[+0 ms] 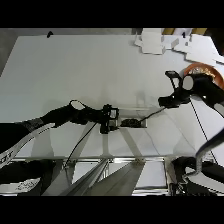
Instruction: Fold the box and place the chain.
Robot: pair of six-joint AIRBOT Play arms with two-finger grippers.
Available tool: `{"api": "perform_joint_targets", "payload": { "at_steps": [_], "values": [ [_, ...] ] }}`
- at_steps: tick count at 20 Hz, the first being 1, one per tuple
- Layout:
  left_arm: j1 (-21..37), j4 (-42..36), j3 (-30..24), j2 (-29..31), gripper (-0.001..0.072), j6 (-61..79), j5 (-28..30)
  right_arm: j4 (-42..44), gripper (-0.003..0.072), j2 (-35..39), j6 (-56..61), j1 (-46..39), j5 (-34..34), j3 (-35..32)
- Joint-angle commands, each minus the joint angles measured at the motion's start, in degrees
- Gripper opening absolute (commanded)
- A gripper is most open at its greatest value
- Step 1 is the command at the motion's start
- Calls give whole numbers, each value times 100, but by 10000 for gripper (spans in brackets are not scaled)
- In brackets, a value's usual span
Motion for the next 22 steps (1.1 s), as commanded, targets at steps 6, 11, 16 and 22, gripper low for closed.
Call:
{"api": "perform_joint_targets", "payload": {
  "at_steps": [6,11,16,22],
  "values": [
    [0,2,2,-2,272,0,0,1189,12,2483,-319,4,1003,7],
    [0,0,2,-2,272,0,0,2164,12,3477,-603,7,1019,7],
    [0,0,2,-2,272,0,0,2684,12,3783,-800,376,999,7],
    [0,2,2,-2,272,0,0,1703,12,3609,-232,1860,-7,4]
  ]
}}
